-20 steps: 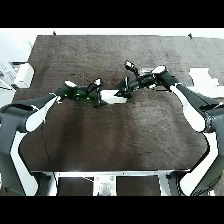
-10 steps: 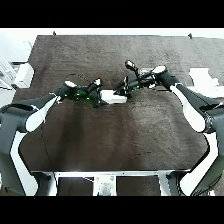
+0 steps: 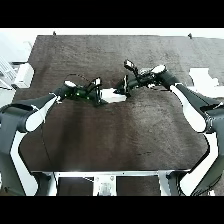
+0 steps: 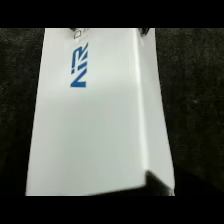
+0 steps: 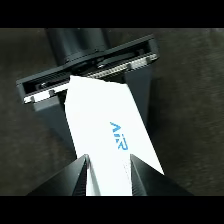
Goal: Fold the box and place the chain.
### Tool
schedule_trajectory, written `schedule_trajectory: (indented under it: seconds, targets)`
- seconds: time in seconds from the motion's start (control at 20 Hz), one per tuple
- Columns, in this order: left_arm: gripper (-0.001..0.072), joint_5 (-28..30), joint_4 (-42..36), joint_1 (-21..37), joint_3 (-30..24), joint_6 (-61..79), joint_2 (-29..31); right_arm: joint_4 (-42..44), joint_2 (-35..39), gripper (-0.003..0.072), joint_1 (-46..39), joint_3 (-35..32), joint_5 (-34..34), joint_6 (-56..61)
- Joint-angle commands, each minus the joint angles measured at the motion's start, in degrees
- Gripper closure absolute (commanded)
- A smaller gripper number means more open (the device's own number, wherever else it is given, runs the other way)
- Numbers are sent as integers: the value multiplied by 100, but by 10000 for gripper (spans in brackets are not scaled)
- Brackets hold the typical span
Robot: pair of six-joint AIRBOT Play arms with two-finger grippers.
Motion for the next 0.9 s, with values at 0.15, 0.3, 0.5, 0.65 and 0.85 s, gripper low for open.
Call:
schedule_trajectory:
  seconds: [0.15, 0.3, 0.5, 0.65, 0.85]
  targets:
    - [239, -57, 22, -4, 0, 15, 4, 151, -4, 402, -4, 94, -129, 0]
    - [240, -57, 22, -4, 0, 15, 4, 144, -7, 402, 35, 85, -125, 4]
    - [240, -57, 22, -4, 0, 13, 4, 50, -9, 402, 149, -48, -175, -4]
    - [240, -57, 22, -4, 0, 15, 4, -203, -7, 402, 210, -116, -184, 15]
    - [239, -57, 22, -4, 0, 15, 4, -197, -7, 402, 208, -133, 116, 68]
